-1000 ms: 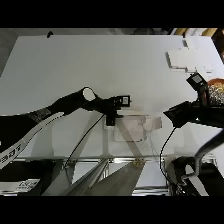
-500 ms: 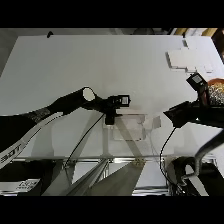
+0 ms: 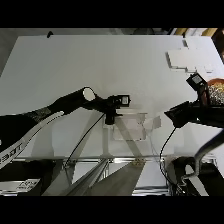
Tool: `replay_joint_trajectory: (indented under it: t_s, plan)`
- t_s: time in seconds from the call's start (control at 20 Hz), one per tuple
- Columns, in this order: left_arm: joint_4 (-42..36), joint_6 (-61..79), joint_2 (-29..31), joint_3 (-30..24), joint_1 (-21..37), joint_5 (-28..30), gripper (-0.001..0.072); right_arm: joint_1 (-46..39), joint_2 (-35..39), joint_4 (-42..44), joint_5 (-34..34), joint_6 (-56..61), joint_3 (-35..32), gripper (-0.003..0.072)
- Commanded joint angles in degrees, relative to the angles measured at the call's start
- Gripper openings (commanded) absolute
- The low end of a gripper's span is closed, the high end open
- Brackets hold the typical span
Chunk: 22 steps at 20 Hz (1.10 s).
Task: Fold the box and place the chain.
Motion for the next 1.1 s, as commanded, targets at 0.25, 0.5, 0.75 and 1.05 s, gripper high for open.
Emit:
replay_joint_trajectory:
  t_s: [0.25,0.5,0.75,1.05]
  plan:
    - [0.1,0.0,0.0,0.0,0.0,-3.3,0.0011,0.0,0.0,0.0,0.0,-0.3,0.0,0.0338]
    - [0.1,0.0,0.0,0.0,0.0,-3.3,0.0011,0.1,0.0,2.6,1.1,-5.2,0.0,0.0338]
    - [0.1,0.0,0.0,0.0,0.0,-3.3,0.0011,7.4,0.0,2.7,2.5,-11.9,0.0,0.0337]
    - [0.1,0.0,0.0,0.0,0.0,-3.3,0.0011,18.4,-1.0,2.7,2.5,-16.1,0.0,0.0288]
